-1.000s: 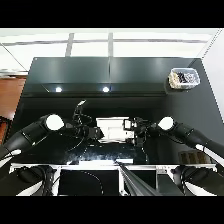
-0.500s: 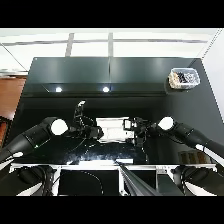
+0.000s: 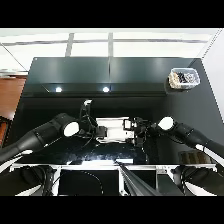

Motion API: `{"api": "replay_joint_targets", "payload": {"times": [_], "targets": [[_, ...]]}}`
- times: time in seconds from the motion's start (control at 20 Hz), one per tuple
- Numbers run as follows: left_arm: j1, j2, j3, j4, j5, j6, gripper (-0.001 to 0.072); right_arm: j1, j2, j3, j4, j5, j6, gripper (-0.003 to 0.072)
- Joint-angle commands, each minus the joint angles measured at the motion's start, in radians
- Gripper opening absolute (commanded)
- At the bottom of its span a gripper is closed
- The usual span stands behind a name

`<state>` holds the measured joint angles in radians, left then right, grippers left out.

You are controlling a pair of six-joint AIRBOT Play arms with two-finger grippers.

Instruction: Fold the box and place the chain.

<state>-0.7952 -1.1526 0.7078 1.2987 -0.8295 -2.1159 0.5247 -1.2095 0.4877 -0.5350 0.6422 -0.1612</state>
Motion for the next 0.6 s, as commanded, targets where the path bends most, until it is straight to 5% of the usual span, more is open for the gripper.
{"api": "replay_joint_targets", "payload": {"times": [0.0, 0.25, 0.55], "targets": [[-0.048, -0.095, 0.125, 0.133, -0.168, -0.132, 0.0483, 0.001, 0.000, 0.000, 0.000, 0.000, 0.000, 0.0474], [-0.092, -0.186, 0.212, 0.184, -0.253, -0.228, 0.0335, 0.001, 0.000, 0.000, 0.000, 0.000, 0.000, 0.0474], [-0.097, -0.197, 0.213, 0.192, -0.248, -0.296, 0.0309, 0.001, 0.000, 0.000, 0.000, 0.000, 0.000, 0.0474]]}}
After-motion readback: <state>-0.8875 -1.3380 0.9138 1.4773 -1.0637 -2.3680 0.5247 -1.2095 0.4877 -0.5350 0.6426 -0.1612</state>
